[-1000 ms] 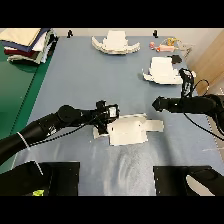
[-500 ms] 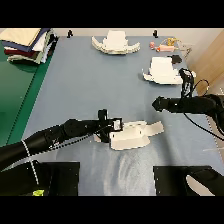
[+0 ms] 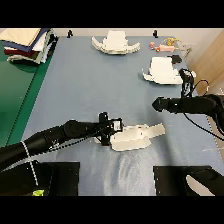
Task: Fold the box.
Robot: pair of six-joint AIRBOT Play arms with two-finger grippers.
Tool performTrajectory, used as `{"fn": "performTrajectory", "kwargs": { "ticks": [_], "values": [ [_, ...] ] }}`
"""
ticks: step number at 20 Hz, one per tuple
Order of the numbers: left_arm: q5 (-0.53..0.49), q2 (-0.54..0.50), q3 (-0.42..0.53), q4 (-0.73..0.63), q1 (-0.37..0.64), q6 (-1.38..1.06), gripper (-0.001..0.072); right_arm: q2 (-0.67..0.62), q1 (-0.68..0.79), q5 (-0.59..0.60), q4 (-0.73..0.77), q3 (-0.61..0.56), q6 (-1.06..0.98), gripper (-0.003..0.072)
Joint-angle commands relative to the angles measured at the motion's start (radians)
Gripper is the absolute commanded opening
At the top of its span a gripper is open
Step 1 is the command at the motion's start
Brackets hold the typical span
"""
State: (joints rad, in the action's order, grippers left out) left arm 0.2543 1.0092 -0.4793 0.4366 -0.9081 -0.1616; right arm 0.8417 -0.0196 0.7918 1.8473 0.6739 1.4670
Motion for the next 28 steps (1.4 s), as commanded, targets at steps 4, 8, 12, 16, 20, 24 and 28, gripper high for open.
{"fn": "performTrajectory", "kwargs": {
  "ticks": [4, 8, 12, 16, 20, 24, 28],
  "values": [
    [0.129, 0.001, 0.000, 0.000, 0.056, 0.068, 0.0015, 0.000, -0.001, 0.003, 0.002, 0.000, 0.000, 0.0520],
    [0.263, 0.001, -0.030, 0.000, 0.159, 0.093, 0.0015, 0.000, -0.001, 0.002, 0.002, 0.000, 0.000, 0.0520],
    [0.349, 0.029, -0.080, 0.001, 0.222, 0.091, 0.0015, 0.000, -0.001, 0.002, 0.008, 0.000, 0.000, 0.0520],
    [0.442, 0.104, -0.119, 0.001, 0.229, 0.064, 0.0015, 0.000, -0.001, 0.003, 0.013, 0.000, 0.000, 0.0520],
    [0.464, 0.115, -0.126, 0.002, 0.229, 0.065, 0.0016, 0.000, -0.001, 0.002, 0.015, 0.000, 0.000, 0.0520],
    [0.483, 0.115, -0.126, 0.013, 0.229, 0.065, 0.0016, 0.000, -0.001, 0.003, 0.016, 0.000, 0.000, 0.0520],
    [0.483, 0.116, -0.126, 0.013, 0.229, 0.065, 0.0016, 0.000, -0.001, 0.014, 0.016, 0.000, 0.000, 0.0520]
  ]
}}
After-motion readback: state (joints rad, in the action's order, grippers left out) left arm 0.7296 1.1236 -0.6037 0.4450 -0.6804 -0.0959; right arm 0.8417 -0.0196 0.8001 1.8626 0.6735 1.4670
